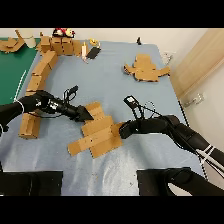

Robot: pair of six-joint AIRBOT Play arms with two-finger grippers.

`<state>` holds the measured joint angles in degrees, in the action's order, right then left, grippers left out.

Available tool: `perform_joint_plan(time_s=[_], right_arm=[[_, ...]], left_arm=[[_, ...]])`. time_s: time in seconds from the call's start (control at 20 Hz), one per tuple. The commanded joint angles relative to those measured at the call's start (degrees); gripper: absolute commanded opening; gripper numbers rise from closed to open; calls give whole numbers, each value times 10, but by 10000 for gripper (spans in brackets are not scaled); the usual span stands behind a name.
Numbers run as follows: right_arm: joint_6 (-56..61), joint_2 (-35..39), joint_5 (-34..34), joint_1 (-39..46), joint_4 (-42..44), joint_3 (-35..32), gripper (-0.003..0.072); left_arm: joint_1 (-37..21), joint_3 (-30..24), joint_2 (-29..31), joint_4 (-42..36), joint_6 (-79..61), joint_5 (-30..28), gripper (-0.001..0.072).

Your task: Fold the box.

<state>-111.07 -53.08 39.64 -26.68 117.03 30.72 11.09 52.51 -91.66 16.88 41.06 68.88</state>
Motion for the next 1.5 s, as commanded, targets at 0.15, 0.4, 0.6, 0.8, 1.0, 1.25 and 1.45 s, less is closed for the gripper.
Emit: perform_joint_plan(time_s=[0.15, 0.4, 0.6, 0.8, 1.0, 1.25, 1.45], right_arm=[[0, 1, 0, 0, -2, 0, 2], [1, 1, -1, 0, -2, 0, 2], [16, 7, 11, 2, -6, 3, 278], [162, 38, 55, 42, -104, 49, 326], [291, 79, 54, 96, -182, 94, 310], [303, 76, 54, 103, -166, 98, 139], [303, 64, 54, 103, -158, 98, 84]], left_arm=[[0, -4, -3, -9, -31, 18, 293], [0, -5, -3, -9, -63, 18, 11], [0, 6, -1, -1, -126, 17, 10], [22, 29, 29, 4, -215, 40, 10], [70, 59, 38, 50, -281, 14, 11], [105, 82, 32, 59, -306, 7, 11], [106, 82, 12, 66, -332, 4, 11]])
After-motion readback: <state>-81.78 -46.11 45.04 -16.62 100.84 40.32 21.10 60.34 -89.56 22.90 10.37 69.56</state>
